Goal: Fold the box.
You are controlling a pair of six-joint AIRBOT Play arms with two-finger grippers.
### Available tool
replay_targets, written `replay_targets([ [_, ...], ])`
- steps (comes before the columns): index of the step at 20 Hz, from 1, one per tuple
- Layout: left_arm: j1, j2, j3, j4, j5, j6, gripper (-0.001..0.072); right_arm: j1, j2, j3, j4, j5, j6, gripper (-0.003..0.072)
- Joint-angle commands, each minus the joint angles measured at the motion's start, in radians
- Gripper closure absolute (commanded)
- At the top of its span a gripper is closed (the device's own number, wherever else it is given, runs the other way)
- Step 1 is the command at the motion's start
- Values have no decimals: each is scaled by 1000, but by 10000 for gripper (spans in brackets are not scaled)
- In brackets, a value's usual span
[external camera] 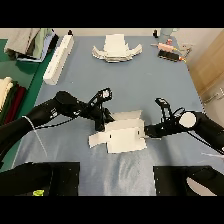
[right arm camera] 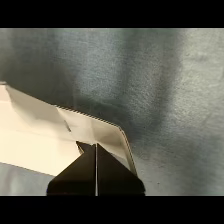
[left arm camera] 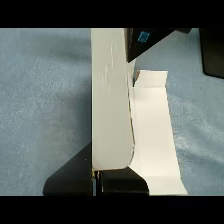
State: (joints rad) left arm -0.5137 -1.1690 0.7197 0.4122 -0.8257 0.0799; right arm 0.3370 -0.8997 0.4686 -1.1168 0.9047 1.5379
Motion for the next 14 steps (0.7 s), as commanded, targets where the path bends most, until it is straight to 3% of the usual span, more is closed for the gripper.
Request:
replay_targets([
  [1,-18,10,-4,-12,1,27,692,4,-23,-4,-19,-40,8,685],
  [9,-88,10,-56,-75,76,138,695,4,25,15,-34,-16,24,685],
  [14,-148,42,-148,-234,256,327,695,4,41,15,-68,-4,64,685],
])
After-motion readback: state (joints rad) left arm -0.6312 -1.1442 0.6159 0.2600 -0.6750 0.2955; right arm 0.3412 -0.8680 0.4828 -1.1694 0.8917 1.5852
